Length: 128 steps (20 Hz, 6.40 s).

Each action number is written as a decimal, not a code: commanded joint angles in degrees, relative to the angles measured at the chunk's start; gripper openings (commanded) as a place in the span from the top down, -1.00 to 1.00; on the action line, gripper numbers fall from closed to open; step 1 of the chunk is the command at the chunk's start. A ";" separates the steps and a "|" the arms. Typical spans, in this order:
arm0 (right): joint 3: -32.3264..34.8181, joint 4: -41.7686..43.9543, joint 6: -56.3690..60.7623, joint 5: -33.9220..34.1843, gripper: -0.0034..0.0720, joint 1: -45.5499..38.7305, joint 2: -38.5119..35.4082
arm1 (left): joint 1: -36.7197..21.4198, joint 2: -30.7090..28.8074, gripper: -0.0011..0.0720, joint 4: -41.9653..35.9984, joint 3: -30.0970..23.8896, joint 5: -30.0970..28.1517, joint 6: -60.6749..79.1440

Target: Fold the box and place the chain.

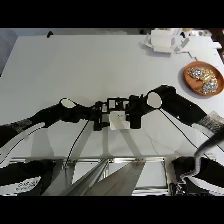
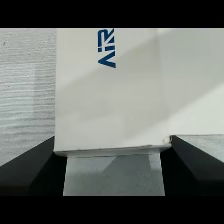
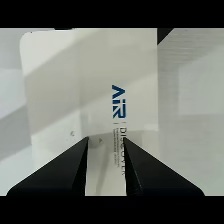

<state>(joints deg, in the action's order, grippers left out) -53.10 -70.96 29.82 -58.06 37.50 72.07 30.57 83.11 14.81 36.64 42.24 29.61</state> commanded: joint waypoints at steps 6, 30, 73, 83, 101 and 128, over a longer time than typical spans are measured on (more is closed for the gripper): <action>0.02 2.05 -0.33 -1.09 0.31 1.11 -0.04 | 0.00 -0.04 0.66 0.00 0.02 -0.02 -0.04; 0.04 0.44 1.20 -0.85 0.31 1.11 -0.04 | 0.00 -0.04 0.66 0.00 0.02 0.00 -0.04; 4.57 -2.54 4.90 12.37 0.61 1.07 -3.61 | 0.00 -0.04 0.66 0.00 0.02 -0.02 -0.04; 4.59 -2.38 6.19 14.21 0.61 1.05 -3.74 | 0.00 -0.04 0.66 0.00 0.02 0.00 -0.04; 4.59 -2.86 5.97 18.75 0.61 1.05 -4.59 | 0.00 -0.04 0.66 0.00 0.02 -0.02 -0.04; 4.61 -2.14 9.01 17.57 0.61 1.05 -3.74 | 0.00 -0.04 0.66 0.00 0.02 0.02 -0.04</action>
<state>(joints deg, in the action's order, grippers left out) -48.45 -72.99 38.74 -43.00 38.57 68.31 30.55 83.11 14.79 36.67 42.26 29.52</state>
